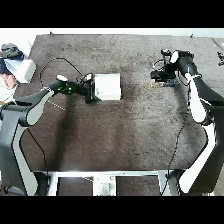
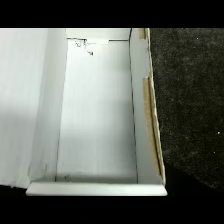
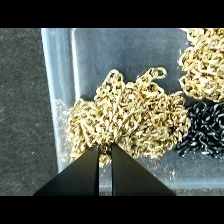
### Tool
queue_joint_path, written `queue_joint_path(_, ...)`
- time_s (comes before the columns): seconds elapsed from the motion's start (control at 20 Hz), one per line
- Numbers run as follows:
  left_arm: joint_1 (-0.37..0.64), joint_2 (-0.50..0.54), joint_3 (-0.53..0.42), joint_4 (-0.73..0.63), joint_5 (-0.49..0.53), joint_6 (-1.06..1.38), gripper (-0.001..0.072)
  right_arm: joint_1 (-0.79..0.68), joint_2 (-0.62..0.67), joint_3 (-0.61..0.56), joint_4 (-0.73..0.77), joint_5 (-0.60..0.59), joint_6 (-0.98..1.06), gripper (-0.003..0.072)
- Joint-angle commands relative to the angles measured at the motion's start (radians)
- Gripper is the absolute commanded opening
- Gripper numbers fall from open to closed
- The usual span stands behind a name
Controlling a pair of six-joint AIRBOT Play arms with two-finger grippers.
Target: Fold the box and place the chain.
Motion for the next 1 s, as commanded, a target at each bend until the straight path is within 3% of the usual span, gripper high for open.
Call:
queue_joint_path(0.0, 0.0, 0.0, 0.0, 0.0, 0.0, 0.0, 0.0353, 0.0, 0.035, 0.0, -0.003, 0.002, -0.002, 0.001)
queue_joint_path(0.5, 0.0, 0.0, 0.0, 0.0, 0.0, 0.0, 0.0353, 0.01, 0.355, 0.0, 0.001, 0.016, -0.091, 0.001)
queue_joint_path(0.65, 0.0, 0.0, 0.0, 0.0, 0.0, 0.0, 0.0353, 0.041, 0.489, 0.0, 0.0, -0.07, -0.123, 0.001)
queue_joint_path(0.95, 0.0, 0.0, 0.0, 0.0, 0.0, 0.0, 0.0353, 0.137, 0.694, 0.0, -0.007, -0.38, -0.214, 0.001)
